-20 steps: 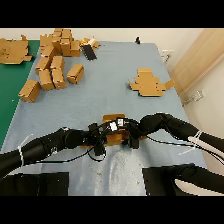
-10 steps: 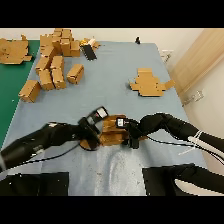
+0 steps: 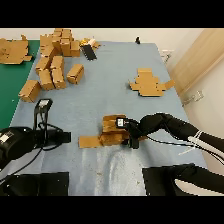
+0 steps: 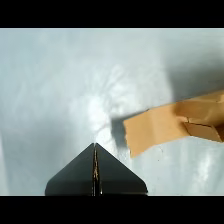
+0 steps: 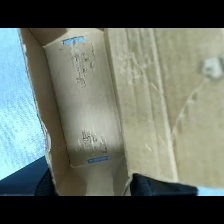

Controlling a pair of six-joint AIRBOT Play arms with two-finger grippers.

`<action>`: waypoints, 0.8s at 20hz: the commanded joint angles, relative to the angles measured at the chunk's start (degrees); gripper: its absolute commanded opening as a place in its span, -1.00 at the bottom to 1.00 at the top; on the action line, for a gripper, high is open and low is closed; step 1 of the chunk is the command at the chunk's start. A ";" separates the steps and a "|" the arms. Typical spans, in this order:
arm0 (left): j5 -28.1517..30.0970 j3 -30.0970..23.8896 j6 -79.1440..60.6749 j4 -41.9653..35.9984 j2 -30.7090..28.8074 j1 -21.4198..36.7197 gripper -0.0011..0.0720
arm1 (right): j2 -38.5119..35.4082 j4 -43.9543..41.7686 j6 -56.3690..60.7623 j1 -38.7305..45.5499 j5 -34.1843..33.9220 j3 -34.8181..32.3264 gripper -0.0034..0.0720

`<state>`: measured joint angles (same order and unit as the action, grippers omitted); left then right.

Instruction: Fold the box.

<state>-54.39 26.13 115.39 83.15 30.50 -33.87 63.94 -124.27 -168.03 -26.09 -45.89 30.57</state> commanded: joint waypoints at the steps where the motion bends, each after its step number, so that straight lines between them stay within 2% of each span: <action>1: 0.76 -7.30 11.56 -13.14 -0.20 2.16 -0.94 | 0.02 -0.04 0.00 -0.04 -0.04 0.00 0.41; 3: 6.99 -10.71 10.54 -20.44 1.31 2.03 -0.94 | 0.02 -0.07 0.00 -0.04 -0.07 0.00 0.41; 6: 13.49 -11.54 4.04 -28.85 3.32 2.05 -0.94 | 0.02 -0.70 0.00 -0.04 -0.07 0.00 0.41; 11: 18.05 -11.54 3.45 -30.84 7.32 2.03 -0.94 | 0.02 -0.68 0.00 -0.07 -0.09 0.00 0.41; 16: 20.52 -11.54 3.43 -31.10 8.46 2.03 -0.94 | 0.02 -0.66 0.00 -0.04 -0.07 0.00 0.41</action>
<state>-36.40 14.66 119.11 53.19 38.26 -31.88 63.94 -124.88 -168.05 -26.09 -45.95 30.57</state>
